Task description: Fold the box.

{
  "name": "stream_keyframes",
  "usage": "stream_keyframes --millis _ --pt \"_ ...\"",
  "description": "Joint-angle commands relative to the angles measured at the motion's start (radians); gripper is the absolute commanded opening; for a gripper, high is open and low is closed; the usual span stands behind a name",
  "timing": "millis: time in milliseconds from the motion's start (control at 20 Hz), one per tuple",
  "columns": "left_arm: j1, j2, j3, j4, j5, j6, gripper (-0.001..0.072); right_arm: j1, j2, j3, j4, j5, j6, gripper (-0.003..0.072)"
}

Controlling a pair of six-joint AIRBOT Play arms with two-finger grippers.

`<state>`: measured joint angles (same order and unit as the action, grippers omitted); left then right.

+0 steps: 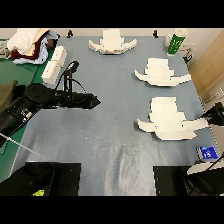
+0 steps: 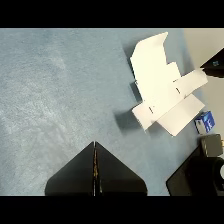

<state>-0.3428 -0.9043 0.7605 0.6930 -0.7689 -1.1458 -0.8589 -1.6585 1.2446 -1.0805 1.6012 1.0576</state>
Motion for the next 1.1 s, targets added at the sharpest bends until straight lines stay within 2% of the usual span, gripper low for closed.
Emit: stream_keyframes --millis 0,50,100,150,250,300,450,600,750,900,1050 --pt "0.000 0.001 0.000 -0.002 -0.005 0.000 0.0015 0.048 -0.002 -0.042 -0.074 0.011 -0.011 0.0407" --pt "0.000 0.001 0.000 -0.002 -0.005 0.000 0.0015 0.061 -0.002 -0.042 -0.073 0.022 -0.011 0.0405" --pt "0.000 0.001 0.000 -0.002 -0.006 0.000 0.0015 0.080 -0.002 -0.042 -0.073 0.044 -0.011 0.0340" --pt "-0.001 0.001 0.000 -0.002 -0.008 0.000 0.0015 0.098 -0.002 -0.042 -0.073 0.061 -0.011 0.0227" --pt "-0.001 0.001 0.000 -0.003 -0.008 0.000 0.0016 0.140 -0.002 -0.042 -0.054 0.078 -0.011 0.0110" --pt "-0.001 0.001 0.000 -0.003 -0.008 0.000 0.0015 0.166 -0.002 -0.042 0.006 0.092 -0.012 0.0003" --pt "0.003 0.001 0.001 -0.018 -0.016 -0.002 0.0016 0.253 -0.002 -0.042 0.275 0.109 -0.012 0.0001" --pt "0.057 0.000 0.023 -0.019 -0.123 -0.052 0.0015 0.366 0.035 -0.097 0.559 0.055 -0.026 0.0001" --pt "0.173 0.000 0.048 -0.017 -0.285 -0.039 0.0016 0.526 0.232 -0.315 0.589 -0.165 0.015 0.0000" --pt "0.280 0.000 0.048 -0.016 -0.353 -0.020 0.0016 0.707 0.442 -0.584 0.547 -0.351 0.117 0.0000" --pt "0.324 0.000 0.048 -0.008 -0.395 0.026 0.0015 0.863 0.618 -0.795 0.534 -0.502 0.239 0.0000"
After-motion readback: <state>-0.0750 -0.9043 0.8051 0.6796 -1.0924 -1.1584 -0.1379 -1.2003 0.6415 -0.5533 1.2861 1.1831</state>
